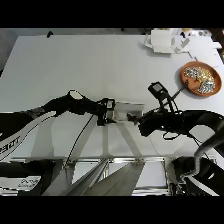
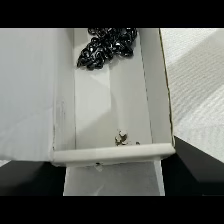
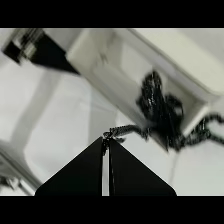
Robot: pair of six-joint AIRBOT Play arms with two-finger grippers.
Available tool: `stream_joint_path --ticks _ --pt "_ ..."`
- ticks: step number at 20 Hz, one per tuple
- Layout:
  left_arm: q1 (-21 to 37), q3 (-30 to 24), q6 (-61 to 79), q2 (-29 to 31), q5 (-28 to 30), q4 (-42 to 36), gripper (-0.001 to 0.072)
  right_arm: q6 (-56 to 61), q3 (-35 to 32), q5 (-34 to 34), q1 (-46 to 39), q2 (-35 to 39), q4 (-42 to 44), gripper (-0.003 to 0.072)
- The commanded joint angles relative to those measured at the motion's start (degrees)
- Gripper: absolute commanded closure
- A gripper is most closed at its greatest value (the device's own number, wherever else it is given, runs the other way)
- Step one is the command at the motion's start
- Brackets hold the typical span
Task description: Fold the box and place the chain.
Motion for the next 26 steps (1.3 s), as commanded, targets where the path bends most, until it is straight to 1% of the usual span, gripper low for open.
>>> stream_joint_path --ticks 1,4,7,10,11,12,13,14,16,17,19,21,23,25,26 --pt "0.0 0.0 0.0 0.0 0.0 0.0 0.0459 -3.3 1.4 -8.6 0.0 -0.2 2.9 0.0666" --pt "0.0 0.0 0.0 0.0 0.0 0.0 0.0459 -5.5 1.4 -11.3 0.0 -4.1 3.4 0.0666" --pt "0.0 0.0 0.0 0.0 0.0 0.0 0.0459 -10.4 1.4 -13.9 0.0 -8.9 7.2 0.0666" --pt "0.0 0.0 0.0 0.0 0.0 0.0 0.0459 -12.2 1.4 -12.9 0.0 -12.2 8.0 0.0663" --pt "0.0 0.0 0.0 0.0 0.0 0.0 0.0459 -12.2 1.4 -12.9 0.0 -12.7 8.0 0.0622" --pt "0.0 0.0 0.0 0.0 0.0 0.0 0.0459 -12.3 1.4 -13.0 0.0 -12.9 8.0 0.0526" --pt "0.0 0.0 0.0 0.0 0.0 0.0 0.0459 -13.5 1.5 -12.8 0.0 -12.8 7.8 0.0449" --pt "0.0 0.0 0.0 0.0 0.0 0.0 0.0459 -15.5 1.9 -11.9 -0.3 -12.5 7.1 0.0409" --pt "0.0 0.0 0.0 0.0 0.0 0.0 0.0459 -16.2 5.3 -6.3 -3.9 -10.7 4.2 0.0412" --pt "0.0 0.0 0.0 0.0 0.0 0.0 0.0459 -15.8 7.4 -2.6 -6.6 -9.7 2.1 0.0430" --pt "0.0 0.0 0.0 0.0 0.0 0.0 0.0459 -13.1 10.5 3.8 -13.1 -8.3 -3.3 0.0510" --pt "0.0 0.0 0.0 0.0 0.0 0.0 0.0459 -11.5 10.7 7.7 -20.0 -8.2 -6.2 0.0510" --pt "0.0 0.0 0.0 0.0 0.0 0.0 0.0459 -10.8 10.5 10.2 -25.1 -10.1 -7.5 0.0510" --pt "0.0 0.0 0.0 0.0 0.0 0.0 0.0459 -10.7 10.2 10.1 -27.9 -12.9 -7.8 0.0504" --pt "0.0 0.0 0.0 0.0 0.0 0.0 0.0459 -10.7 10.1 10.1 -28.5 -14.8 -7.8 0.0475"
